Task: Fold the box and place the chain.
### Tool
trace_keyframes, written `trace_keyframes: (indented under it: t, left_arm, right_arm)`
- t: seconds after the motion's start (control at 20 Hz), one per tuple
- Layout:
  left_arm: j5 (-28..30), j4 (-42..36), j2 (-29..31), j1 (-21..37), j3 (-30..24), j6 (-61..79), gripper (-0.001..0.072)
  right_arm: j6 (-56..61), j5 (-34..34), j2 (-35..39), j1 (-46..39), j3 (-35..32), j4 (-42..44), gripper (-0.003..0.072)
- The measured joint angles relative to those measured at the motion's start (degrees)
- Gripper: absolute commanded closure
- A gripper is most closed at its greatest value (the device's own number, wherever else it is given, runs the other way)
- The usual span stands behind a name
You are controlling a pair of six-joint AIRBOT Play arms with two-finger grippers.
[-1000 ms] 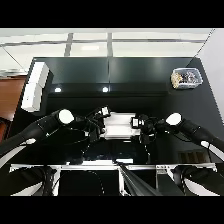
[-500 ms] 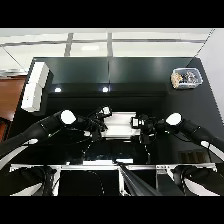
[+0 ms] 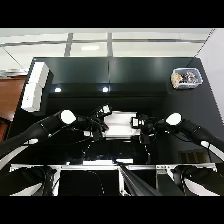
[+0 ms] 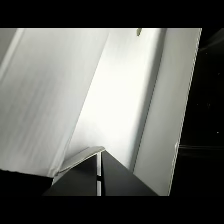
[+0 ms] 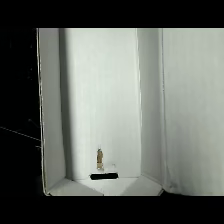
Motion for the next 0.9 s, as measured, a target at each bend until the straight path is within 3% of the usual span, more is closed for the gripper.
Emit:
trace_keyframes:
  t: [0.7,0.75,0.8,0.85,0.9]
  left_arm:
    - [-0.5,1.8,-0.4,-2.7,0.0,5.3,0.0662]
    - [-0.5,1.9,-0.4,-2.7,0.0,5.3,0.0593]
    - [-0.5,2.0,-0.4,-2.8,0.0,5.4,0.0385]
    - [-0.4,2.0,-0.4,-2.8,0.0,5.4,0.0363]
    - [-0.3,2.0,-0.4,-2.8,0.0,5.4,0.0511]
  right_arm:
    - [-0.1,0.1,0.0,0.0,0.0,-0.1,0.0496]
    - [-0.1,0.1,0.0,0.0,0.0,-0.1,0.0496]
    - [-0.1,0.1,0.0,0.0,0.0,-0.1,0.0496]
    - [-0.1,0.1,0.0,0.0,0.0,0.0,0.0496]
    - [0.0,0.2,0.0,0.1,0.0,0.0,0.0496]
